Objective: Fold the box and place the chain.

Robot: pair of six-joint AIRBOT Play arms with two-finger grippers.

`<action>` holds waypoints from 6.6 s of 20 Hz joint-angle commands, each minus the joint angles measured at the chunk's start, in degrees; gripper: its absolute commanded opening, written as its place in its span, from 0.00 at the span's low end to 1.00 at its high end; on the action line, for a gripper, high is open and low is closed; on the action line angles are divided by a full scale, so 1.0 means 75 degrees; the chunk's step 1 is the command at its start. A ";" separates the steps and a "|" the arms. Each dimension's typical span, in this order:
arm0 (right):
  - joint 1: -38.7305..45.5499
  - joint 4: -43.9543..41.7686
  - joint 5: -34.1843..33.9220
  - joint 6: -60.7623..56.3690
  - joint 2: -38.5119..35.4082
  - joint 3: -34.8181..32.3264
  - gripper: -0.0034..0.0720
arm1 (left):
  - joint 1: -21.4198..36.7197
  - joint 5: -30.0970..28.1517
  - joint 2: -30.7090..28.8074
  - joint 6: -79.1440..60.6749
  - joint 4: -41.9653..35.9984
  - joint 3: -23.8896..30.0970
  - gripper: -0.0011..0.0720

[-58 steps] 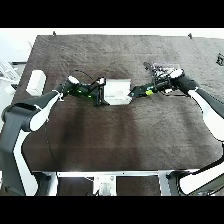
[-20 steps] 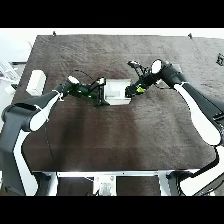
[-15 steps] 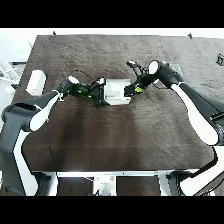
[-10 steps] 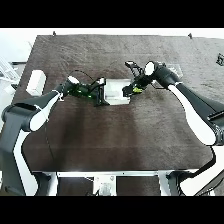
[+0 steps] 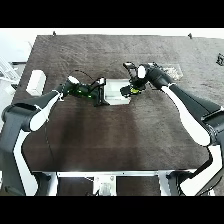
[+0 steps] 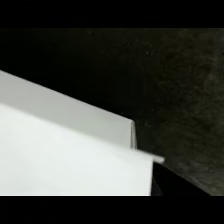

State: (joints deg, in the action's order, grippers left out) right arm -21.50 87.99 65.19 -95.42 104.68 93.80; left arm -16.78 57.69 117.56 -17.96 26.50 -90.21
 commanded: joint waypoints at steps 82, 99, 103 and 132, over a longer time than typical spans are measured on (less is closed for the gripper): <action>0.3418 0.0239 -0.1078 0.1795 -0.0460 0.1311 0.67 | 0.0009 0.0000 -0.0003 -0.0003 0.0006 0.0003 0.50; 0.3891 -0.1623 -0.1367 0.2821 0.1737 0.2605 0.59 | 0.0009 -0.0003 -0.0003 -0.0003 0.0006 0.0003 0.50; 0.3891 -0.1629 -0.1346 0.2815 0.1912 0.2605 0.59 | 0.0009 -0.0003 -0.0003 -0.0003 0.0003 0.0003 0.51; 0.2661 -0.0373 -0.1515 0.2384 -0.2005 0.2885 0.06 | 0.0009 -0.0003 -0.0003 -0.0003 0.0003 0.0003 0.51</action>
State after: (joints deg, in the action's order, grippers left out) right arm 1.41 82.65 56.25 -77.41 95.72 115.37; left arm -16.71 57.67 117.56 -17.98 26.52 -90.21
